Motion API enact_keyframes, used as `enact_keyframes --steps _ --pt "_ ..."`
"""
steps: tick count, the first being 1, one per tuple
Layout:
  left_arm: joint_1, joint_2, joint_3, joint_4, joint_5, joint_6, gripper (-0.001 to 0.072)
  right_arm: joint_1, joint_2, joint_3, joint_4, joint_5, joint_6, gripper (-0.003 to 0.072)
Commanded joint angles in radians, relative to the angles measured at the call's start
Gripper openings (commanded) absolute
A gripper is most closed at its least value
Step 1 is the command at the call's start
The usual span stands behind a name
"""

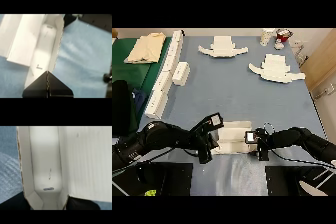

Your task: Fold the box.

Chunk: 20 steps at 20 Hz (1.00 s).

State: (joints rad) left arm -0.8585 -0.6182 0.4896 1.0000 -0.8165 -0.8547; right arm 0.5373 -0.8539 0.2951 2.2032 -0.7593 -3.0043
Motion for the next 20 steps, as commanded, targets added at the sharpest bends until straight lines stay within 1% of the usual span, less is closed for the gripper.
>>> enact_keyframes --steps 1,2,3,5,8,11,14,16,20 --pt "0.044 0.079 -0.103 0.056 0.005 0.199 0.026 0.0 0.001 0.001 0.0 0.0 0.0 0.0502" --pt "0.065 0.088 -0.127 0.042 0.006 0.22 0.0615 0.0 0.001 0.001 0.0 0.0 0.0 0.0502" --pt "0.084 0.09 -0.146 0.027 0.005 0.24 0.0694 0.0 0.001 0.001 0.0 0.0 0.0 0.0501" --pt "0.1 0.087 -0.18 -0.032 0.022 0.316 0.0694 0.0 0.001 0.001 0.0 0.0 0.0 0.0502" --pt "0.099 0.087 -0.226 -0.152 0.085 0.507 0.0694 0.0 0.001 0.001 0.0 0.0 0.0 0.0501" --pt "0.1 0.063 -0.236 -0.172 0.157 0.526 0.0694 0.0 0.001 0.001 0.0 0.0 0.0 0.0502" --pt "0.099 -0.013 -0.235 -0.213 0.22 0.535 0.0693 0.0 0.001 0.001 0.0 0.0 0.0 0.0502" --pt "0.099 -0.064 -0.23 -0.267 0.232 0.606 0.0572 0.0 0.001 0.001 0.0 0.0 0.0 0.0502" --pt "0.098 -0.15 -0.225 -0.425 0.233 0.789 0.0565 0.0 0.001 0.001 0.0 0.0 0.0 0.0501"
